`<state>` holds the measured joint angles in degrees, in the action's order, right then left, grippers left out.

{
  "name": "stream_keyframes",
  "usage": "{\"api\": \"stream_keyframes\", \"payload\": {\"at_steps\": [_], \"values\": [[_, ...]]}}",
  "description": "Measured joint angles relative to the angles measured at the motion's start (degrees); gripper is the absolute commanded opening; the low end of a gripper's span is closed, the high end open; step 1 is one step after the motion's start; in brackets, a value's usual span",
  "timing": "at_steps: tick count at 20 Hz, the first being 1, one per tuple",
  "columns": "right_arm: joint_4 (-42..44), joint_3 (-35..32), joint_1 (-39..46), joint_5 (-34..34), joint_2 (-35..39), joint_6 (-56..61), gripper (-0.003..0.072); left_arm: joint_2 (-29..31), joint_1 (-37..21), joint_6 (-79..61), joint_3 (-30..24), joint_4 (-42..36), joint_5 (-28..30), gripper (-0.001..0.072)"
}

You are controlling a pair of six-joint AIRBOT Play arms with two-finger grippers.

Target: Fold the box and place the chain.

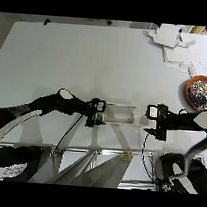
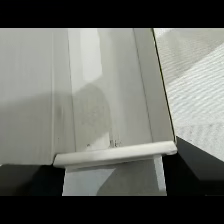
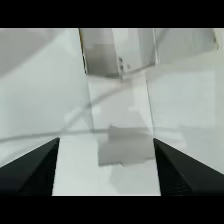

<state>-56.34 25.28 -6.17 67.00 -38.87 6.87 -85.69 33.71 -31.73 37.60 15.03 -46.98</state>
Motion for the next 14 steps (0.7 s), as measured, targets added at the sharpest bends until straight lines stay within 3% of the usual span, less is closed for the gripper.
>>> {"api": "stream_keyframes", "payload": {"at_steps": [1,2,5,8,14], "values": [[3.1,0.0,0.04,0.37,0.31,0.46,0.0042,0.0,0.0,0.0,0.0,0.0,0.0,0.0363],[6.4,0.0,0.11,0.68,0.22,0.72,0.0017,0.0,0.0,0.0,0.0,0.0,0.0,0.0363],[17.31,0.04,0.0,0.48,-3.26,0.44,0.0017,0.0,0.0,0.0,0.0,0.0,0.0,0.0363],[26.53,0.44,-1.64,-4.02,-11.04,-0.52,0.0017,0.0,0.0,0.02,0.0,-0.02,0.0,0.0363],[32.7,7.19,-5.16,-17.75,-26.32,4.74,0.0017,0.0,0.0,0.17,0.0,-0.04,0.0,0.0363]]}}
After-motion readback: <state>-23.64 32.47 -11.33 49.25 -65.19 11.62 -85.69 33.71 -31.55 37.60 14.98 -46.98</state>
